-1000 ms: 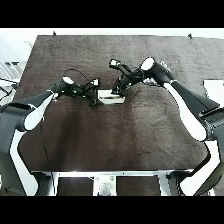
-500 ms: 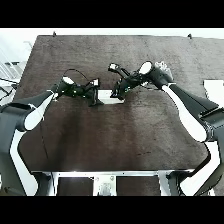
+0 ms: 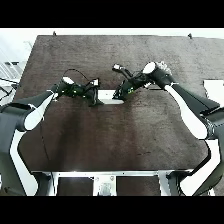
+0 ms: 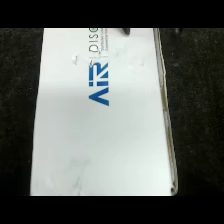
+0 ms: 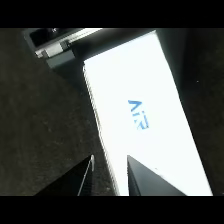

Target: Fold the box and place the chain.

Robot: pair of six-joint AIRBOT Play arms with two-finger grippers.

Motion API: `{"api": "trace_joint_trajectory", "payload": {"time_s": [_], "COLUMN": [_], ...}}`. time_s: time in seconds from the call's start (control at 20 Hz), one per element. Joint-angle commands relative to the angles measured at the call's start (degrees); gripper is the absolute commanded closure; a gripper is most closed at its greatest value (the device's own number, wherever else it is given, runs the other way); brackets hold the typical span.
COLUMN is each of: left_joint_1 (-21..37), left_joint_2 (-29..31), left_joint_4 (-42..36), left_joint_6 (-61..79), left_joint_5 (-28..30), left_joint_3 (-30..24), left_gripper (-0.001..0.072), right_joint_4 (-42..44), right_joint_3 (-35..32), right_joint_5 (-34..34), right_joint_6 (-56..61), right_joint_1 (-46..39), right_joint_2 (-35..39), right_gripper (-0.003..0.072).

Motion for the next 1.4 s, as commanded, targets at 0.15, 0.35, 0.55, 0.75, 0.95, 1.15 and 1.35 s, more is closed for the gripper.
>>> {"api": "trace_joint_trajectory", "payload": {"time_s": [0.15,0.35,0.55,0.75,0.95,1.15,1.35], "left_joint_1": [0.04,0.02,0.02,0.02,0.02,0.02,0.02], "left_joint_2": [-0.02,-0.02,-0.02,-0.02,-0.02,-0.02,-0.02], "left_joint_4": [0.00,0.00,0.00,0.00,-0.02,-0.20,-1.90], "left_joint_6": [0.15,0.15,0.17,0.17,0.17,0.17,0.17], "left_joint_5": [0.02,0.00,-0.02,-0.11,-0.02,-0.02,-0.39], "left_joint_3": [0.04,0.04,0.04,0.04,0.04,0.04,0.04], "left_gripper": [0.0364,0.0364,0.0364,0.0364,0.0364,0.0364,0.0365], "right_joint_4": [13.35,9.25,3.02,1.68,5.75,8.39,8.37], "right_joint_3": [-0.68,-5.07,-7.61,-7.58,-6.62,-6.86,-11.45], "right_joint_5": [-0.46,-1.95,-4.87,-5.99,-6.34,-8.48,-8.55], "right_joint_6": [-2.19,-0.35,2.10,2.58,3.65,5.99,10.88], "right_joint_1": [-3.78,-1.84,-1.03,-1.07,-1.29,-3.69,-7.69], "right_joint_2": [0.09,0.07,0.04,0.07,5.84,20.79,32.48], "right_gripper": [0.0675,0.0675,0.0675,0.0676,0.0678,0.0678,0.0677]}}
